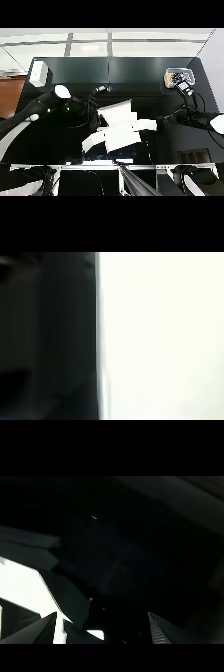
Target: Fold the box and place the chain.
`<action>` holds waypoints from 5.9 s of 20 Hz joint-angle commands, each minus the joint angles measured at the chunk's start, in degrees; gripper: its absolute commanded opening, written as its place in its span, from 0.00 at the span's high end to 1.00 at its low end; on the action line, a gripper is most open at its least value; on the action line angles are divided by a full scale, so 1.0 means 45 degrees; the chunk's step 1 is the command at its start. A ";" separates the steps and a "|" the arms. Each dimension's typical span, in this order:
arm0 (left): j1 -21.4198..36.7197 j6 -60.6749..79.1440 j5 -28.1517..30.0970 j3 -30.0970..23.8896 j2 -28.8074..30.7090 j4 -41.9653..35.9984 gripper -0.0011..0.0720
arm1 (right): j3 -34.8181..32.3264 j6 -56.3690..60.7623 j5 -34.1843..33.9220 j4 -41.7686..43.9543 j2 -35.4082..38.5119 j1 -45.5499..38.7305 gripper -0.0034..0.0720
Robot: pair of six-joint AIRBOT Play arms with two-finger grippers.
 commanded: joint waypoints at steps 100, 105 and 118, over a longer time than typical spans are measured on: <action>-0.1389 0.5566 0.4702 -0.0753 -0.0568 0.1185 0.95 | -0.1389 -1.6674 -0.2982 0.8485 -0.6727 0.2934 0.03; -0.1389 0.5566 0.4702 -0.0753 -0.0568 0.1185 0.95 | -0.1389 -1.6480 -0.3211 0.8228 -0.6761 0.3172 0.03; -0.1389 0.5566 0.4697 -0.0753 -0.0568 0.1180 0.95 | -0.1239 -1.5956 -0.3317 0.7728 -0.6936 0.3366 0.03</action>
